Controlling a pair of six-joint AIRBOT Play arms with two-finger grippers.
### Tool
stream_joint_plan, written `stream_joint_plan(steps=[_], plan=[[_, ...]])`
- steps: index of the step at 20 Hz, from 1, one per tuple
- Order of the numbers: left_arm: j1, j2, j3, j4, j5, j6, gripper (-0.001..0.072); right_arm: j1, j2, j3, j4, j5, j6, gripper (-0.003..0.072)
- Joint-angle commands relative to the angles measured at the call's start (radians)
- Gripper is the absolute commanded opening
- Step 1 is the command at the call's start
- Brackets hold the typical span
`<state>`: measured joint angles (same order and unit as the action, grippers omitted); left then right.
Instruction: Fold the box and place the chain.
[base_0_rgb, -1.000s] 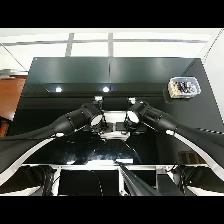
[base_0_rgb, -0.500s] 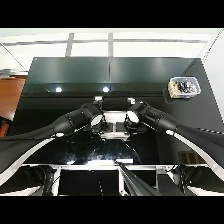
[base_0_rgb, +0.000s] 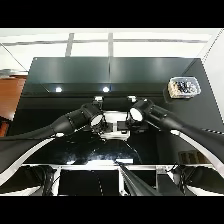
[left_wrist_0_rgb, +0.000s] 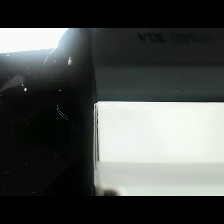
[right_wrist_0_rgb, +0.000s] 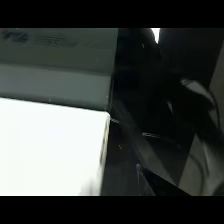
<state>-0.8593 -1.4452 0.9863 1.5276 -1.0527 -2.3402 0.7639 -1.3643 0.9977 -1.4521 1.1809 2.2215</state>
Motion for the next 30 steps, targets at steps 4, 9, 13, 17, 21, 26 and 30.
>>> stream_joint_plan(steps=[4,9,13,17,21,26,30], plan=[[0.000,0.000,0.000,-0.001,-0.002,-0.001,0.0033,-0.097,0.337,0.001,-0.098,0.126,-0.175,0.0507],[0.000,0.000,0.000,0.000,-0.002,-0.001,0.0033,-0.367,0.486,0.000,-0.406,0.125,-0.186,0.0507],[0.000,0.000,0.000,0.000,-0.002,-0.001,0.0033,-0.692,0.390,-0.009,-0.313,-0.099,-0.321,0.0719],[0.000,0.000,0.000,0.000,-0.002,-0.001,0.0033,-0.879,0.191,0.034,-0.061,-0.240,-0.341,0.0716],[0.000,0.000,0.000,0.000,-0.003,-0.001,0.0033,-0.900,-0.033,0.193,-0.013,-0.196,-0.274,0.0624],[0.000,0.000,0.000,0.000,-0.003,-0.001,0.0033,-0.913,-0.188,0.351,0.031,-0.134,-0.032,0.0494],[0.000,0.000,0.000,0.000,-0.003,0.000,0.0034,-0.927,-0.246,0.374,0.120,-0.101,0.037,0.0494]])
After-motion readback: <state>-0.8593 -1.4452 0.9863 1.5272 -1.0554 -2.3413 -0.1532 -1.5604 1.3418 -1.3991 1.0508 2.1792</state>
